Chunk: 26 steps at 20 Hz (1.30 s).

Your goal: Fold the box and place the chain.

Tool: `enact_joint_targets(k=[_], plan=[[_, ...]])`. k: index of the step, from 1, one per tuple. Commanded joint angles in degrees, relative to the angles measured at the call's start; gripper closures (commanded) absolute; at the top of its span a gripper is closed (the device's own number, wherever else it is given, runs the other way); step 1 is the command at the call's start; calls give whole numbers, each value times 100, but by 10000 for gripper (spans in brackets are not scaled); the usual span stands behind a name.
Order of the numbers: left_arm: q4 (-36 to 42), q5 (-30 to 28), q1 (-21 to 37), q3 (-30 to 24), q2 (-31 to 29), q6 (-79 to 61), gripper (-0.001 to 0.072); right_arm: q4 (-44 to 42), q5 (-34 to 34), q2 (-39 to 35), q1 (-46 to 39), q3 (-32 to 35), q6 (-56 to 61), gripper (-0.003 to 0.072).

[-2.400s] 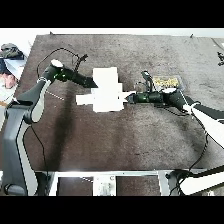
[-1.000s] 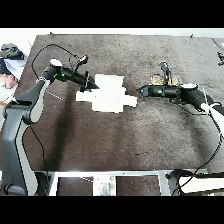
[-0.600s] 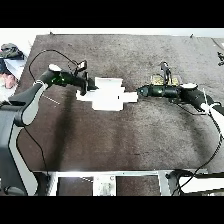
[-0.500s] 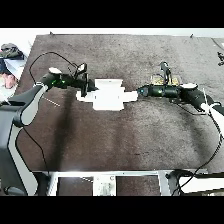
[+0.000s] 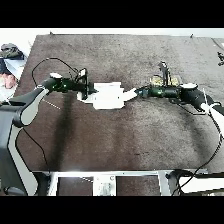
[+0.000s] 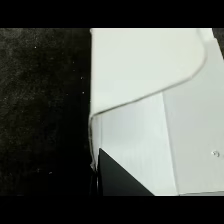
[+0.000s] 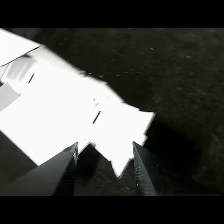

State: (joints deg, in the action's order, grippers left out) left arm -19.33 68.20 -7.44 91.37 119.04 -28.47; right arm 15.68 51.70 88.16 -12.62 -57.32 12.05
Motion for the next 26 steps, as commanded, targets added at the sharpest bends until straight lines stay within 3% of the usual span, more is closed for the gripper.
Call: enact_joint_targets(k=[1,8,9,10,18,26], plan=[[-24,-70,4,-13,2,-26,697,-57,363,-4,7,-7,-664,283],[7,-70,4,-13,0,-28,697,-297,804,-109,201,-7,-2096,281],[11,-72,4,-13,-4,-28,696,-205,791,-109,328,-7,-2343,251],[13,-72,4,-13,-4,-26,696,-79,678,-109,474,-7,-2559,82],[48,-70,4,-13,-4,-28,696,2347,-1266,-92,1875,-7,-2509,91],[48,-72,4,-13,-4,-26,696,2413,-1996,358,2238,-7,-2514,84]])
